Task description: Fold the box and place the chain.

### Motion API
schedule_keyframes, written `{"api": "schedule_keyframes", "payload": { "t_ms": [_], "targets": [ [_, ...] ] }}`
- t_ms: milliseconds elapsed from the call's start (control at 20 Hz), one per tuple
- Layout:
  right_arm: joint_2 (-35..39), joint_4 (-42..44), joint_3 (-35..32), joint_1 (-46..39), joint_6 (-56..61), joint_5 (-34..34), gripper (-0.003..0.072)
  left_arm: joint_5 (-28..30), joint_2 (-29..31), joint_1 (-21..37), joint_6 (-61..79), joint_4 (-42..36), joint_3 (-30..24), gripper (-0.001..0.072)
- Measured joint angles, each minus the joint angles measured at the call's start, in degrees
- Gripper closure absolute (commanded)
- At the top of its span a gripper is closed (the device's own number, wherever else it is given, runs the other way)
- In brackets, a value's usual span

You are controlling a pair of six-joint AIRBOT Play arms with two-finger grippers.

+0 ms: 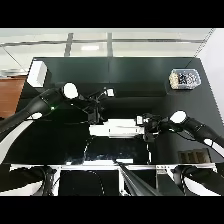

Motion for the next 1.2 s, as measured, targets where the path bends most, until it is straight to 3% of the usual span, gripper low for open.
{"api": "schedule_keyframes", "payload": {
  "t_ms": [300,500,900,1200],
  "targets": [
    [0.0,0.17,0.02,0.46,-0.02,-2.82,0.0527,-10.73,1.07,3.08,-9.38,1.64,-0.13,0.069],
    [0.0,0.02,0.02,0.52,-0.04,-3.48,0.0526,-11.28,5.2,3.06,-14.21,-3.61,-3.8,0.0689],
    [0.0,-0.11,0.02,0.52,-0.07,-3.74,0.0526,8.24,12.41,1.07,-4.2,-37.31,-19.87,0.0686],
    [0.0,-0.09,0.02,0.52,-0.07,-3.76,0.0527,27.87,12.41,-4.37,4.74,-44.28,-21.14,0.0685]
  ]
}}
